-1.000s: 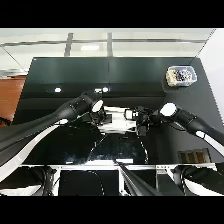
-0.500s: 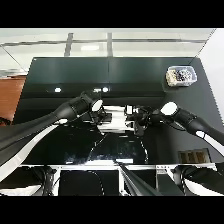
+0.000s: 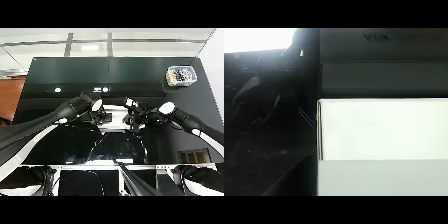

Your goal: Fold the box and place the chain.

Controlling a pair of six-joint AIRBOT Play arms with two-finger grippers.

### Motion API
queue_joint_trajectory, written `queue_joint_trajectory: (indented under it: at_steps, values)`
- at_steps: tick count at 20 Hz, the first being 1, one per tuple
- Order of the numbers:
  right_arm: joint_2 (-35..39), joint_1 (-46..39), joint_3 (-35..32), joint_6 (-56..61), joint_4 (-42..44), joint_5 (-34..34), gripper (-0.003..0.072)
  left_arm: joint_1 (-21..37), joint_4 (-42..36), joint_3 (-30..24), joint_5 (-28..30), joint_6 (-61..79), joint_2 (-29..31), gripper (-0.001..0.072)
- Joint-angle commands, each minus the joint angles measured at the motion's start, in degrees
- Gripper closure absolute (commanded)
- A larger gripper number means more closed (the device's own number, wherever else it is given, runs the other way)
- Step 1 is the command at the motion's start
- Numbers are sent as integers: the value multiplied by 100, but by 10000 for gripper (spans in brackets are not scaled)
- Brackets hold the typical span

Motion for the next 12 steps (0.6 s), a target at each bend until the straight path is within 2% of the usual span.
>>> queue_joint_trajectory:
  at_steps: [1,2,5,7,9,10,12]
  values:
    - [221,-166,48,1600,-448,365,643,4,20,4,-28,2,4,683]
    - [452,-382,170,2677,-811,737,668,2,22,4,-31,2,4,683]
    - [1145,-1646,782,5772,-2046,2076,668,2,22,4,-31,2,4,683]
    - [1357,-2732,745,6666,-2380,2190,669,2,22,4,-31,4,4,683]
    - [1266,-3648,262,7525,-2013,1880,669,4,22,4,-13,2,4,683]
    - [1161,-3840,-50,7587,-1672,1834,668,4,22,4,11,4,4,683]
    - [761,-3716,-590,7462,-1056,1952,668,2,22,4,68,2,4,683]
